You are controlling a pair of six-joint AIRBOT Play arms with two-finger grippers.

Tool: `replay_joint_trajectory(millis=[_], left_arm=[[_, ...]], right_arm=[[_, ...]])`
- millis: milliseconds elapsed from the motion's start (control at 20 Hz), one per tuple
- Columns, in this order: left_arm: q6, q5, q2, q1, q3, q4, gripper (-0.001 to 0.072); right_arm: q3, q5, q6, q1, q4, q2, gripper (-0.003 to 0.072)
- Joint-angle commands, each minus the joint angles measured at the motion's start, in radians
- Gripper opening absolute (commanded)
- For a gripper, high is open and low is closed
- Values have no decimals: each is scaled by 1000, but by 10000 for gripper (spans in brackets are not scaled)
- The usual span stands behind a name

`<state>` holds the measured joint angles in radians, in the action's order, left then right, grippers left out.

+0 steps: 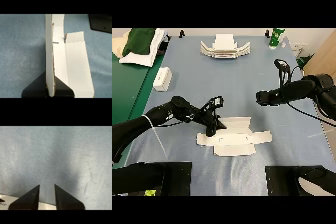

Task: Fold the box.

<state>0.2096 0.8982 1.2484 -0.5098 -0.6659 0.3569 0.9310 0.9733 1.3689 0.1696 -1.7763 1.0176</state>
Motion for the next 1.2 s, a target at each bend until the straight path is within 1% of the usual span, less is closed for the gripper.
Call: replay_joint_trajectory(millis=[0,50,100,200,350,400,450,550,650,700,800,950,1050,1100,1150], left_arm=[[0,2,3,-1,24,30,12],[-1,7,3,-1,30,33,12],[-1,18,3,-1,34,33,12],[-1,39,3,-1,38,33,12],[-1,39,3,-1,37,33,12],[-1,36,3,0,37,33,12],[-1,37,3,0,37,33,12],[-1,39,3,0,37,32,12],[0,40,3,0,37,32,12],[-1,40,3,0,37,32,12],[0,40,3,0,37,32,12],[0,40,3,0,37,32,12],[0,40,3,0,37,32,13],[0,40,3,0,37,32,12],[0,40,3,0,37,32,12]], right_arm=[[0,3,0,1,-2,-1,285],[0,4,0,1,-3,-1,285],[0,4,0,1,-5,-1,266],[0,4,0,1,-14,-1,266],[0,14,0,1,-20,-1,266],[0,34,0,1,-26,-1,157],[0,73,0,1,-39,-1,34],[0,184,0,6,-45,-3,2],[0,303,1,32,-42,-7,2],[-9,342,1,60,-36,-16,2],[-53,369,-32,147,-22,-58,2],[-164,349,-172,322,8,-177,2],[-251,292,-230,475,8,-266,1],[-295,234,-221,566,7,-306,1],[-337,165,-159,663,13,-337,1]])
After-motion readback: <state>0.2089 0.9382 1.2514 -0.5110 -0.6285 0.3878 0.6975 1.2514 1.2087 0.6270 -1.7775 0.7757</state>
